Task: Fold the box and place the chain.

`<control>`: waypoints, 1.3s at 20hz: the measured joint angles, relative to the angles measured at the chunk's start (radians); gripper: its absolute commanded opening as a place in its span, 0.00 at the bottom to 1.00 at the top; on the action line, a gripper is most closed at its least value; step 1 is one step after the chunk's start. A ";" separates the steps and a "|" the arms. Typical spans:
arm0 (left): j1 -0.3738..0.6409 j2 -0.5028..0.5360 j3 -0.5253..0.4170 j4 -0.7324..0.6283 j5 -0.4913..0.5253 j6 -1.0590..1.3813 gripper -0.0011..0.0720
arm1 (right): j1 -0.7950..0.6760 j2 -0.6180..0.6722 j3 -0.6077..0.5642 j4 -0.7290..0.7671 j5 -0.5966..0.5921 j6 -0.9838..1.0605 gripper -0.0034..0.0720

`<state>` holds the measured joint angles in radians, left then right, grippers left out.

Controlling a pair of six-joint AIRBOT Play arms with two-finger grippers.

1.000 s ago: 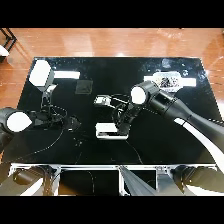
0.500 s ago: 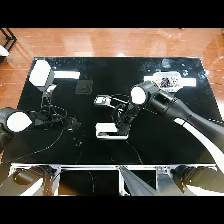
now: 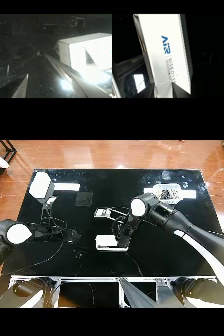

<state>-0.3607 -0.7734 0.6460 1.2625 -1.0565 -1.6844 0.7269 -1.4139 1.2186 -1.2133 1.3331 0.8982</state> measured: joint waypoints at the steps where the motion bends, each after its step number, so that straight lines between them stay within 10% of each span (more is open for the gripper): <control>1: 0.000 0.000 0.000 0.000 0.000 0.000 0.89 | 0.000 0.000 0.000 0.000 0.000 0.000 0.38; 26: 0.000 0.000 0.000 0.000 -0.002 0.000 0.89 | 0.029 0.000 -0.005 -0.044 0.003 0.010 0.37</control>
